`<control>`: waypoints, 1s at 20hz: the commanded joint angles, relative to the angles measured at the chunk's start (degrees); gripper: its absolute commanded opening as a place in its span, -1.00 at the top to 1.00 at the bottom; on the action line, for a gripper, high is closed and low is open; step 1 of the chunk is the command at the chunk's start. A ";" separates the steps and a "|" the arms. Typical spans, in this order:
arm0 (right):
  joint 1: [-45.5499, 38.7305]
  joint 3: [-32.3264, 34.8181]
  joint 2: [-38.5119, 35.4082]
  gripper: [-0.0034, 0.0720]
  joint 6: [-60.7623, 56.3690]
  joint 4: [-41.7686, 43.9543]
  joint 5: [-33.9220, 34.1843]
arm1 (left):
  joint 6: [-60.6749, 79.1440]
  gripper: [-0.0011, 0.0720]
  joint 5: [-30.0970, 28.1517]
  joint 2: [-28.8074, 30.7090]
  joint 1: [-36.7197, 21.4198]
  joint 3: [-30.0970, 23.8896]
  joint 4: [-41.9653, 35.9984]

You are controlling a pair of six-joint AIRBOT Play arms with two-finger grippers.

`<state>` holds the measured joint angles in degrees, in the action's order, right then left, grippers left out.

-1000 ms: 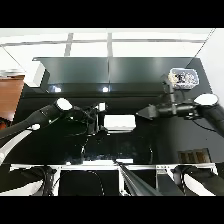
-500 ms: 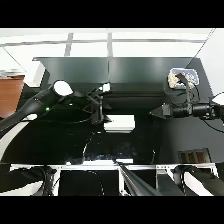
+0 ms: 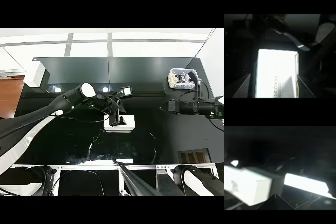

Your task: Fold the box and place the chain.

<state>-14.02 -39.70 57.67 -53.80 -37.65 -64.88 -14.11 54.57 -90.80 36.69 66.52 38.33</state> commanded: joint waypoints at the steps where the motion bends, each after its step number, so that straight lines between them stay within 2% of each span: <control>1: -3.78 -0.04 -0.04 0.87 0.07 -2.01 0.63 | -1.60 -0.98 0.22 -0.92 0.44 0.48 0.48; 10: -3.76 -0.04 -0.04 0.87 0.68 -2.03 0.63 | -6.34 -0.98 4.81 -0.94 0.44 0.50 6.78; 17: -3.76 -0.04 -0.04 0.87 0.66 -2.03 0.59 | -8.85 -0.98 4.13 -0.94 1.66 0.66 11.52; 20: -3.76 -0.04 -0.04 0.87 0.63 -2.03 0.55 | -12.02 -0.97 1.77 -1.01 4.61 0.90 16.52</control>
<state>-17.78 -39.70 57.67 -53.15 -39.68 -64.27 -23.03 58.13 -91.72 39.31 67.20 50.46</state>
